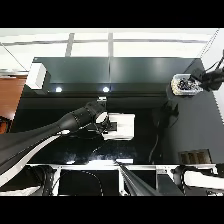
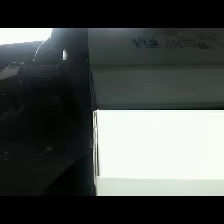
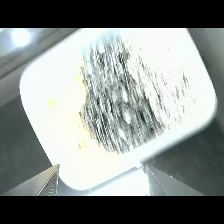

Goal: Fold the box and place the chain.

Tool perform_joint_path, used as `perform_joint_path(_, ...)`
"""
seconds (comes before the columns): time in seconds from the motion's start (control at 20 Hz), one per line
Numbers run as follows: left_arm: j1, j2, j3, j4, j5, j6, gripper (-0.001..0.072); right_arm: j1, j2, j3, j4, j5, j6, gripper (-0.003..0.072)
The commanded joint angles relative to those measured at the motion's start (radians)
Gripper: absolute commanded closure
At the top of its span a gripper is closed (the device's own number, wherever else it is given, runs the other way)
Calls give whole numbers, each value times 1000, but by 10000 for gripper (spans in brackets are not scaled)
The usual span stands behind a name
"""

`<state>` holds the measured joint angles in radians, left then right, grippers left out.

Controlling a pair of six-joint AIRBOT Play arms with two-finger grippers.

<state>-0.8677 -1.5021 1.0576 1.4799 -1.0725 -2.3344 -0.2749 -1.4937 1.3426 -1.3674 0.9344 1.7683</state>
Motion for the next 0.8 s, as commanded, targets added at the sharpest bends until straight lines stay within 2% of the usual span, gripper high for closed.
perform_joint_path(0.0, 1, 0, 0, 0, 2, 0, 681, -26, -225, 261, 69, 141, -14, 52)
perform_joint_path(0.05, 1, 0, 0, 0, 2, 0, 681, -26, -262, 282, 69, 150, -14, 117)
perform_joint_path(0.1, 1, 0, 0, 0, 2, 0, 681, -26, -288, 288, 63, 154, -14, 131)
perform_joint_path(0.35, 1, 0, 0, 0, 2, 0, 681, -26, -375, 288, 47, 150, -14, 130)
perform_joint_path(0.55, 1, 0, 0, 0, 2, 0, 680, -26, -398, 288, 39, 136, -14, 131)
perform_joint_path(0.6, 1, 0, 0, 0, 2, 0, 681, -26, -398, 288, 39, 132, -14, 195)
perform_joint_path(0.65, 1, 0, 0, 0, 2, 0, 681, -26, -398, 292, 39, 132, -15, 429)
perform_joint_path(0.7, 1, 0, 0, 0, 2, 0, 681, -26, -397, 299, 39, 138, -16, 627)
perform_joint_path(0.75, 1, 0, 0, 0, 2, 0, 681, -26, -396, 318, 39, 158, -26, 677)
